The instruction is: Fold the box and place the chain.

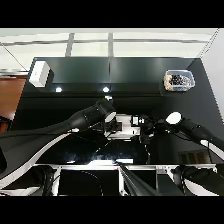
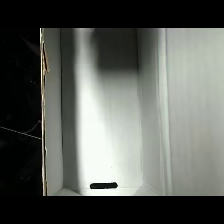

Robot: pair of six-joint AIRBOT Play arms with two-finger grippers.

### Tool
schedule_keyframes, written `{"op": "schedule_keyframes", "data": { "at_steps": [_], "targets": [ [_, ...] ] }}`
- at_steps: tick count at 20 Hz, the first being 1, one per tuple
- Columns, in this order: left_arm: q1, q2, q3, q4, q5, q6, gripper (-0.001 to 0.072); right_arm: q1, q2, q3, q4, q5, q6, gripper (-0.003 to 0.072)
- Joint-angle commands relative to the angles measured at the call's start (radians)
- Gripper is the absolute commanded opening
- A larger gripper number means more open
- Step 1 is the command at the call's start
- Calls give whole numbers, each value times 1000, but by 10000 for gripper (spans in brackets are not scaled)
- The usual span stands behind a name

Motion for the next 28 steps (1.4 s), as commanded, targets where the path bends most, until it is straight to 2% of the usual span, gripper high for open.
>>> {"op": "schedule_keyframes", "data": {
  "at_steps": [1,3,4,5,10,11,12,13,16,20,27,28],
  "targets": [
    [0,0,0,5,-5,-2,287,0,0,0,0,1,1,180],
    [0,0,0,15,-11,-2,153,0,-1,0,0,1,1,180],
    [0,0,0,15,-12,-1,58,0,-1,0,0,1,1,180],
    [0,0,0,14,-10,-1,24,0,-1,0,0,1,1,180],
    [0,0,0,10,-18,0,25,0,0,0,-1,6,1,182],
    [0,0,0,11,-24,0,25,-1,0,0,0,5,3,278],
    [0,0,0,11,-27,0,25,-1,0,0,0,-1,26,485],
    [0,0,0,11,-27,0,25,-1,2,0,-1,-3,50,621],
    [0,0,0,11,-27,0,25,-1,51,3,-65,18,132,626],
    [0,0,0,11,-26,0,25,-2,159,10,-248,66,201,626],
    [0,0,0,11,-26,0,25,-3,165,10,-263,64,206,625],
    [0,0,0,11,-26,-1,25,0,165,10,-262,64,199,548]
  ]
}}
